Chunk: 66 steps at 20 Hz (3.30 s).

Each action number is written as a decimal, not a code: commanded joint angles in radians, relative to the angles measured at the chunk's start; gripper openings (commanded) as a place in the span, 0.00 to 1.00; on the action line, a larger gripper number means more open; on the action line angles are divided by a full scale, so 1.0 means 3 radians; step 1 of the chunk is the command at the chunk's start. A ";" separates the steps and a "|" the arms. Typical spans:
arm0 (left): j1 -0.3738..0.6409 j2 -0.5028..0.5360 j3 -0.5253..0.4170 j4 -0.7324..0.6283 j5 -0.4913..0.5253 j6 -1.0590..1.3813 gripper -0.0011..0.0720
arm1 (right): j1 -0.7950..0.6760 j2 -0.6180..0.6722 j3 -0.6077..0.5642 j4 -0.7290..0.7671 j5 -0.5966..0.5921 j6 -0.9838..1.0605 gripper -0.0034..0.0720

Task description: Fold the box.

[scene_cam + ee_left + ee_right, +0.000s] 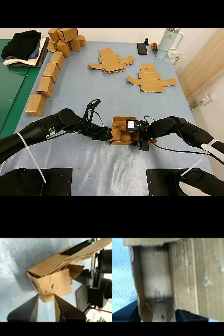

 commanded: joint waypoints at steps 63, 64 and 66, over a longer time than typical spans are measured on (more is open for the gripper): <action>-0.0974 -0.0930 0.1022 0.2244 -0.0060 -0.2734 0.41 | 0.0003 -0.0001 0.0000 0.0000 0.0001 0.0001 0.72; -0.0974 -0.0930 0.1022 0.2246 -0.0104 -0.2738 0.41 | 0.0003 -0.0001 0.0000 0.0000 0.0001 0.0000 0.72; -0.0974 -0.0930 0.1022 0.2249 -0.0165 -0.2735 0.17 | 0.0003 -0.0001 0.0000 0.0000 0.0001 0.0001 0.72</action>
